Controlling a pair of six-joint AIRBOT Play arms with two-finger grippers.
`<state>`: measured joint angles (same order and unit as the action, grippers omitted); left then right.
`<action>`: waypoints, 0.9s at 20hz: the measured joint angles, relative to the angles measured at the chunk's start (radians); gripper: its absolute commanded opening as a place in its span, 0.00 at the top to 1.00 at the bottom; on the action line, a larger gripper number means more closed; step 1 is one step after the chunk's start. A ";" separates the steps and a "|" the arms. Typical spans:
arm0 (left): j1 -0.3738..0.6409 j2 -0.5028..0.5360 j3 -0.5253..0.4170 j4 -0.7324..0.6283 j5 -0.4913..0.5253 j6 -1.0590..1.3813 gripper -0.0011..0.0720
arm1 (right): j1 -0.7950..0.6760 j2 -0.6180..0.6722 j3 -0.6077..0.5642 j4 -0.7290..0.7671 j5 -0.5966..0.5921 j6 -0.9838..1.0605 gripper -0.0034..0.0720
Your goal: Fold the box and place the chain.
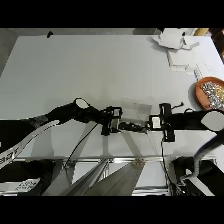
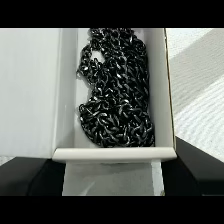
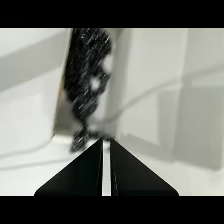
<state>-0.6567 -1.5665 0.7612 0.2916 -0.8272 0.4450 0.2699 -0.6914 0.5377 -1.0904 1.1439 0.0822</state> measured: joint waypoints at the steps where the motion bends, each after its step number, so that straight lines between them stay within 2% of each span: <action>1: 0.000 0.000 0.000 0.000 0.000 0.000 0.61 | -0.027 0.003 -0.029 -0.010 0.016 -0.010 0.83; 2: 0.000 0.000 0.000 0.000 0.000 0.000 0.61 | -0.046 0.005 -0.061 -0.012 0.018 -0.026 0.67; 3: 0.000 0.000 0.000 0.000 0.000 0.000 0.61 | -0.059 0.005 -0.092 -0.010 0.002 -0.042 0.58; 8: 0.000 0.000 0.000 0.000 0.000 0.000 0.61 | -0.087 -0.026 -0.170 0.047 -0.127 -0.091 0.59; 9: 0.000 0.000 0.000 0.000 0.000 0.000 0.61 | -0.089 -0.039 -0.175 0.064 -0.141 -0.106 0.60; 11: 0.000 0.000 0.000 0.000 0.000 0.000 0.61 | -0.091 -0.068 -0.183 0.107 -0.161 -0.136 0.73; 12: 0.000 0.000 0.000 0.000 0.000 0.000 0.61 | -0.092 -0.080 -0.185 0.124 -0.168 -0.148 0.75; 13: 0.000 0.000 0.000 0.000 0.000 0.000 0.61 | -0.092 -0.090 -0.187 0.135 -0.174 -0.160 0.82; 14: 0.000 0.000 0.000 0.000 0.000 0.000 0.61 | -0.093 -0.097 -0.187 0.143 -0.176 -0.167 0.94; 18: 0.000 0.000 0.000 0.000 0.000 0.000 0.61 | -0.093 -0.082 -0.189 0.114 -0.179 -0.161 0.94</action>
<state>-0.6567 -1.5665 0.7612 0.2916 -0.8272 0.4446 0.1768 -0.7734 0.3485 -0.9760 0.9653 -0.0792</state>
